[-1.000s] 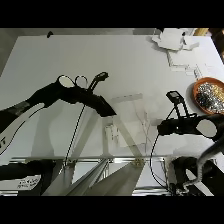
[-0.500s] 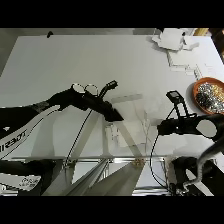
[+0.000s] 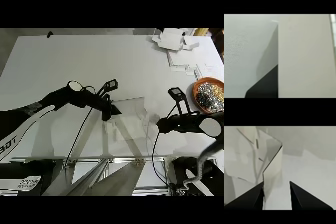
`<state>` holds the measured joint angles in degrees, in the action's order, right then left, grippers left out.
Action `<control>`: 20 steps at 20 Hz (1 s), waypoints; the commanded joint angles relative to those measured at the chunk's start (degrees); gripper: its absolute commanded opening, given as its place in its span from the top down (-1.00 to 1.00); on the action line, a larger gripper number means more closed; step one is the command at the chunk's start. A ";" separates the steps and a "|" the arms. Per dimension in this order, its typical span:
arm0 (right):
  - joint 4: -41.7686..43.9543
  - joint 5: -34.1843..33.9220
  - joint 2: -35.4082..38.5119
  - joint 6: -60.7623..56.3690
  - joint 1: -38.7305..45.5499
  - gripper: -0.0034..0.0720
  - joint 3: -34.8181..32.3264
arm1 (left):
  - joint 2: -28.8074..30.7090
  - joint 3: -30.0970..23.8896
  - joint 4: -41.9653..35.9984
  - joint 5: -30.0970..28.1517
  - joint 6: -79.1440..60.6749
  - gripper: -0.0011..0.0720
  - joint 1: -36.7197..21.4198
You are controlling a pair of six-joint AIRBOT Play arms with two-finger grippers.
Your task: Fold the box and place the chain.
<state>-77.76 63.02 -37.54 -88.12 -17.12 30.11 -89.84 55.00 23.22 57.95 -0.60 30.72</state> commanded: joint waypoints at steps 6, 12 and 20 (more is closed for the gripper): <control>-1.49 4.02 4.22 9.01 -0.07 -0.06 8.02 | 2.01 -0.02 8.22 -9.81 -4.24 0.97 6.29; -1.53 4.98 4.20 10.93 -0.07 -0.06 8.02 | -0.17 -0.02 7.89 -11.93 -4.31 0.97 6.49; -1.51 4.98 4.20 15.15 -0.07 -0.04 8.02 | -1.46 -0.02 7.48 -11.89 -4.24 0.97 6.51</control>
